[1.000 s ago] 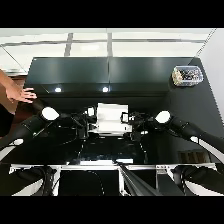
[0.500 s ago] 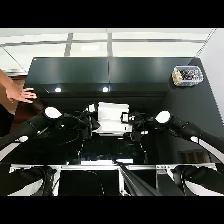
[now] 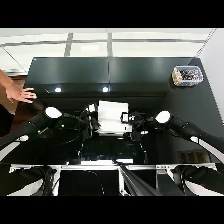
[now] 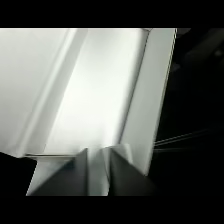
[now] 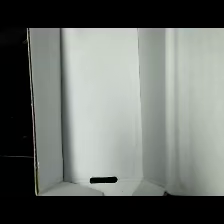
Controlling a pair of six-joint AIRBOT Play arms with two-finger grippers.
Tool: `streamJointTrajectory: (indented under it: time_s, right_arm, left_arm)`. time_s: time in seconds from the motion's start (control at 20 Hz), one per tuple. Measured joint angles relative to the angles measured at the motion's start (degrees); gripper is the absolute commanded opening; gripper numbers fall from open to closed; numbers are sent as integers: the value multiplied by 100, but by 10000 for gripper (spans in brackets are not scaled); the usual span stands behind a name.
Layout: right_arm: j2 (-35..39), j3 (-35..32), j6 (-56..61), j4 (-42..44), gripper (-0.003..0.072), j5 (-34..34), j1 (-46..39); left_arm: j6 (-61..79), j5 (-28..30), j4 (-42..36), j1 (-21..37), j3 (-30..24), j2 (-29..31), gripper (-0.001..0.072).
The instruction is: Fold the box and place the chain.
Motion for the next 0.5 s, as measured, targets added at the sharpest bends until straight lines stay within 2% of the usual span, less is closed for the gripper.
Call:
streamJointTrajectory:
  time_s: [0.25,0.5]
  right_arm:
    - [0,0,-4,-2,430,4,0]
    - [0,0,9,0,430,4,0]
  left_arm:
    - [-483,-402,601,173,140,251,24]
    - [-1480,-710,1478,691,188,1217,26]
